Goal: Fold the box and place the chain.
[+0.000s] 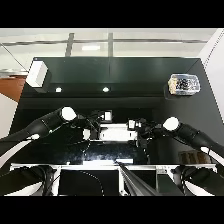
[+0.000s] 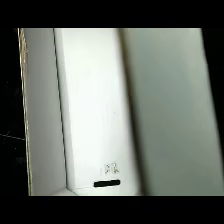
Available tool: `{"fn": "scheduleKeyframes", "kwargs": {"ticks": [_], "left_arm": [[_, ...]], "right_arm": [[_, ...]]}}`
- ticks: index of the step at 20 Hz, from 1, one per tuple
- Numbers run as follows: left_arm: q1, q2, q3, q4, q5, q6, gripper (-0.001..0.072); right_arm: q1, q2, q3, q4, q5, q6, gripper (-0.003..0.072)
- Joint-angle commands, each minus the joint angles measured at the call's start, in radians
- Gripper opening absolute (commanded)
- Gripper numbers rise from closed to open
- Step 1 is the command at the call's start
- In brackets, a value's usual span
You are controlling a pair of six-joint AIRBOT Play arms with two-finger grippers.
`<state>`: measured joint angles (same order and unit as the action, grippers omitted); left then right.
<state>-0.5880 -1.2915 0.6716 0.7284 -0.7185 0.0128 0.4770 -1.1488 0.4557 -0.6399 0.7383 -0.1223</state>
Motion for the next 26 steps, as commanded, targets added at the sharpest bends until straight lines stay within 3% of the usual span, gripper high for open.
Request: {"fn": "scheduleKeyframes", "kwargs": {"ticks": [1,3,5,15,16,17,18,20,21,26], "left_arm": [[-0.001,0.0,0.0,0.002,-0.014,0.002,0.0031],[-0.001,0.0,0.0,0.002,-0.015,0.002,0.0031],[-0.001,0.0,0.0,0.002,-0.015,0.002,0.0031],[-0.001,0.0,0.0,0.001,-0.015,0.002,0.0034],[0.0,0.0,0.001,0.001,-0.014,0.002,0.0035],[0.0,0.0,0.001,0.002,-0.014,0.002,0.0039],[0.002,0.001,0.001,0.002,-0.014,0.002,0.0182],[0.01,0.003,0.001,0.002,-0.015,0.002,0.0652],[0.018,0.011,0.003,0.005,-0.017,-0.008,0.0696],[0.087,0.153,0.021,0.115,-0.043,-0.209,0.0699]], "right_arm": [[-0.003,-0.012,0.0,0.004,0.002,-0.022,0.0699],[-0.003,-0.012,0.0,0.004,0.001,-0.023,0.0698],[-0.003,-0.012,0.0,0.004,0.002,-0.026,0.0586],[-0.001,-0.034,0.0,0.004,0.0,-0.029,0.0583],[-0.001,-0.034,0.0,0.004,0.001,-0.029,0.0497],[-0.001,-0.034,0.0,0.003,0.002,-0.029,0.0461],[-0.001,-0.034,0.0,0.002,0.002,-0.029,0.0461],[-0.001,-0.034,0.0,0.002,0.002,-0.029,0.0461],[-0.001,-0.034,0.0,0.002,0.002,-0.029,0.0461],[-0.001,-0.034,0.0,0.0,0.002,-0.028,0.0461]]}}
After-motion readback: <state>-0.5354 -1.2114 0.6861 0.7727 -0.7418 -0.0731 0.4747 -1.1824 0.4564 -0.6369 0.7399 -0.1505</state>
